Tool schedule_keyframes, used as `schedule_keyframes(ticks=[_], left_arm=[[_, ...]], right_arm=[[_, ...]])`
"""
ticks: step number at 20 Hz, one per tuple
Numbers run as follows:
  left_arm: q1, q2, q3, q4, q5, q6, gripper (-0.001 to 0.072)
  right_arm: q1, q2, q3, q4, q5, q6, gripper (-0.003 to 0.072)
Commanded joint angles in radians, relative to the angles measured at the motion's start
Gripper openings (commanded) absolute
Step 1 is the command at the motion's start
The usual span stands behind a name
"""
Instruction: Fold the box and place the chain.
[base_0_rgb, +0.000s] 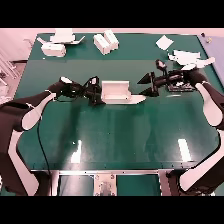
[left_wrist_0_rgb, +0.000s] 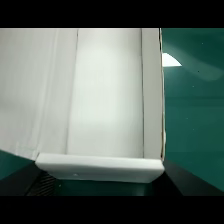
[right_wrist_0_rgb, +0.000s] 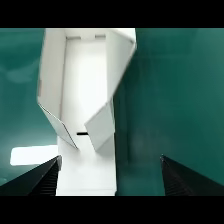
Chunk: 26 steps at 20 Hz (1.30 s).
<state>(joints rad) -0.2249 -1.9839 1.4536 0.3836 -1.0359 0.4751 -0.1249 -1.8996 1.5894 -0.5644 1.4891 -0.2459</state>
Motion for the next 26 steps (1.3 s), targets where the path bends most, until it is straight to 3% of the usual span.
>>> schedule_keyframes(ticks=[1,2,3,6,14,26], left_arm=[[0.0,0.0,0.0,0.0,-0.001,0.001,0.0516],[0.0,0.0,0.0,0.0,-0.001,0.001,0.0516],[0.0,0.0,0.0,0.0,-0.001,0.001,0.0517],[0.0,0.0,0.0,0.0,-0.001,0.001,0.0517],[0.0,0.0,0.0,0.0,-0.001,0.001,0.0516],[0.0,0.0,0.0,0.0,-0.001,0.001,0.0517]], right_arm=[[-0.011,0.076,0.005,0.111,0.169,0.09,0.0666],[-0.005,0.087,0.005,0.175,0.253,0.102,0.028],[0.002,0.093,0.005,0.22,0.314,0.107,0.0039],[0.052,0.092,0.002,0.266,0.299,0.165,0.0017],[0.199,0.052,-0.046,0.148,0.046,0.193,0.0015],[0.208,0.023,-0.029,0.134,-0.218,0.129,0.0016]])
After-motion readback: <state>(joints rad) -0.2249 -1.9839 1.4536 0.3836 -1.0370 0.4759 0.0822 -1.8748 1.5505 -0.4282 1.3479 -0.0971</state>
